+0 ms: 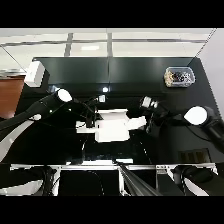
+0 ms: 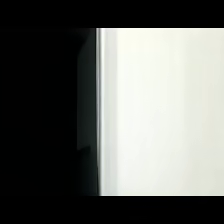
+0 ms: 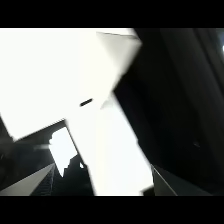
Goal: Fold the box and place the chain.
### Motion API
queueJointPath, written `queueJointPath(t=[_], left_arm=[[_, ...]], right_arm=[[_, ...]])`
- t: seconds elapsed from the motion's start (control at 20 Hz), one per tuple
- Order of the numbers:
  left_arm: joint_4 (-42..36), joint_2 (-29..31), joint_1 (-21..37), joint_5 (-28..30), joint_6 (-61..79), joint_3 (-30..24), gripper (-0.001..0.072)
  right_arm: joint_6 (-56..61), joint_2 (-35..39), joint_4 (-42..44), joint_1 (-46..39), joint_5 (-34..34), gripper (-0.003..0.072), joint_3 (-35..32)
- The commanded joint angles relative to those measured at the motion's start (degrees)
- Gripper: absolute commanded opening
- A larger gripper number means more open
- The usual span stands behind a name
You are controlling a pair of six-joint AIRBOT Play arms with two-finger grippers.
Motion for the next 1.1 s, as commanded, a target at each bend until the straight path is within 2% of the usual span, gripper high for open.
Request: queueJointPath(t=[0.0,0.3,0.5,0.8,0.95,1.05], left_arm=[[0.2,-1.4,-0.5,0.5,0.7,-0.2,0.0029],[0.1,-1.8,-0.5,0.0,0.6,0.0,0.0029],[0.1,-1.9,-0.5,0.0,0.6,0.0,0.0029],[0.1,-1.9,-0.5,0.0,0.6,0.0,0.0029],[0.1,-1.9,-0.5,0.0,0.6,0.0,0.0029],[0.1,-1.9,-0.5,0.0,0.6,0.0,0.0029]], right_arm=[[-8.5,-1.9,0.0,4.0,-2.6,0.0717,-3.3],[-10.5,-7.6,0.2,8.9,-4.0,0.0716,-4.3],[-10.8,-10.7,1.5,12.6,-9.0,0.0716,-4.3],[-11.2,-11.5,4.5,15.5,-13.7,0.0716,-4.3],[-11.2,-11.2,3.7,15.5,-18.7,0.0716,-4.2],[-11.2,-9.9,3.1,15.5,-19.7,0.0716,-3.8]])
